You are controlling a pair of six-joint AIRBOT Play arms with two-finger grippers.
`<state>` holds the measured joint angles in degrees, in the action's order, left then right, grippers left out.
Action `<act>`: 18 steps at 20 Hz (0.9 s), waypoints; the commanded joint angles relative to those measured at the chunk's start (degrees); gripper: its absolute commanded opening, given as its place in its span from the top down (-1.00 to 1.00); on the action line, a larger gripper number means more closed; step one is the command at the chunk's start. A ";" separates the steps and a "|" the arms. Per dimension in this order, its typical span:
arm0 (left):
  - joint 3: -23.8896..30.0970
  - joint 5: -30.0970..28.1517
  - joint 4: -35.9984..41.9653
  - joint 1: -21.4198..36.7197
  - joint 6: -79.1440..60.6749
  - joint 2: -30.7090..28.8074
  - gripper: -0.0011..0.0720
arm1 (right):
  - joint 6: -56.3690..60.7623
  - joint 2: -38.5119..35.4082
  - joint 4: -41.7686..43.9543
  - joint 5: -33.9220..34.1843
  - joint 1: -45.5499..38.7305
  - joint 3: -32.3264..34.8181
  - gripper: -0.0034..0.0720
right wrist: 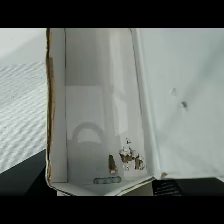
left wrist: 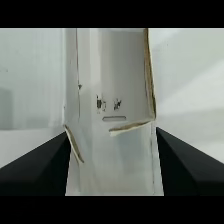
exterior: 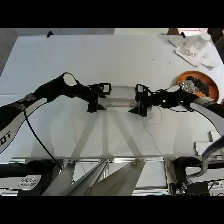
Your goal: Fold the box and place the chain.
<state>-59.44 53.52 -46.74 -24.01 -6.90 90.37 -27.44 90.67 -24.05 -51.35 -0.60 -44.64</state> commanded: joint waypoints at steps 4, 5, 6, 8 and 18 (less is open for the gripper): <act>0.02 0.35 -4.61 0.46 0.46 1.27 -0.56 | -0.07 0.02 -0.11 -0.13 0.00 -0.04 -0.42; 0.02 0.52 -4.22 0.37 0.46 1.29 -0.56 | -0.07 0.02 -0.11 -0.15 0.00 -0.02 -0.42; 0.02 0.90 -4.09 0.35 0.46 1.29 -0.55 | -0.07 0.02 -0.11 -0.13 0.00 -0.04 -0.42; 0.02 2.10 -4.13 0.35 0.46 1.29 -0.55 | -0.07 0.02 -0.11 -0.15 0.00 -0.04 -0.42; 0.02 5.03 -1.22 0.35 -3.82 1.29 -0.13 | -0.07 0.02 -0.11 -0.15 0.00 -0.04 -0.42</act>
